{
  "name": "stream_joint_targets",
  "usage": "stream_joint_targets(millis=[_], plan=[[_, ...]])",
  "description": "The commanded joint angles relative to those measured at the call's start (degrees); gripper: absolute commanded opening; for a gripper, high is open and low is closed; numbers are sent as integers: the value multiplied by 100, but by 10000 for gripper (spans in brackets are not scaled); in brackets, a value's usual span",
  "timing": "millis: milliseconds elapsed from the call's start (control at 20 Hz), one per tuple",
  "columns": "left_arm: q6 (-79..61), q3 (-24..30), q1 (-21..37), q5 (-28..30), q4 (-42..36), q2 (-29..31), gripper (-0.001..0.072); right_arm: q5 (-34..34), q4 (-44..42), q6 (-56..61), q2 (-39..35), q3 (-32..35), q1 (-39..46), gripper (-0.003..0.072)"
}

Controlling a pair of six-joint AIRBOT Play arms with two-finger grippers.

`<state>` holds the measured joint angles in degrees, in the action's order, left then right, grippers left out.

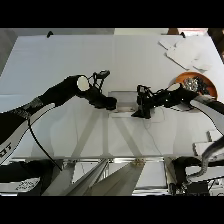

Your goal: Fold the box and place the chain.

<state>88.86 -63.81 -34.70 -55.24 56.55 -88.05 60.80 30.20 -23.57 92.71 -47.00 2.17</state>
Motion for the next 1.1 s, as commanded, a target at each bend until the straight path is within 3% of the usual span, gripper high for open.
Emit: stream_joint_targets(millis=[0,50,150,250,450,500,600,850,1050], plan=[[-59,-7,-7,-4,-9,-2,348,-13,-22,11,2,-2,-7,519],[-59,-7,-13,-11,168,-4,286,-13,-22,11,4,-2,-7,519],[-55,-7,-81,-11,621,-4,267,-13,-22,11,4,-2,-7,519],[-57,-7,-149,-2,922,-4,136,-13,-22,11,4,-2,-7,519],[-13,-7,-184,35,1036,-4,140,-11,-22,11,4,-2,-7,519],[11,-7,-184,33,1034,-4,171,-13,-22,11,4,-2,-7,519],[61,-9,-184,35,1016,-4,349,-13,-22,11,4,-2,-7,519],[638,-101,-184,-133,1043,-48,349,-11,-22,11,4,-2,-7,519],[1471,-632,-205,-627,1432,-393,346,-13,-22,11,4,-2,-7,519]])
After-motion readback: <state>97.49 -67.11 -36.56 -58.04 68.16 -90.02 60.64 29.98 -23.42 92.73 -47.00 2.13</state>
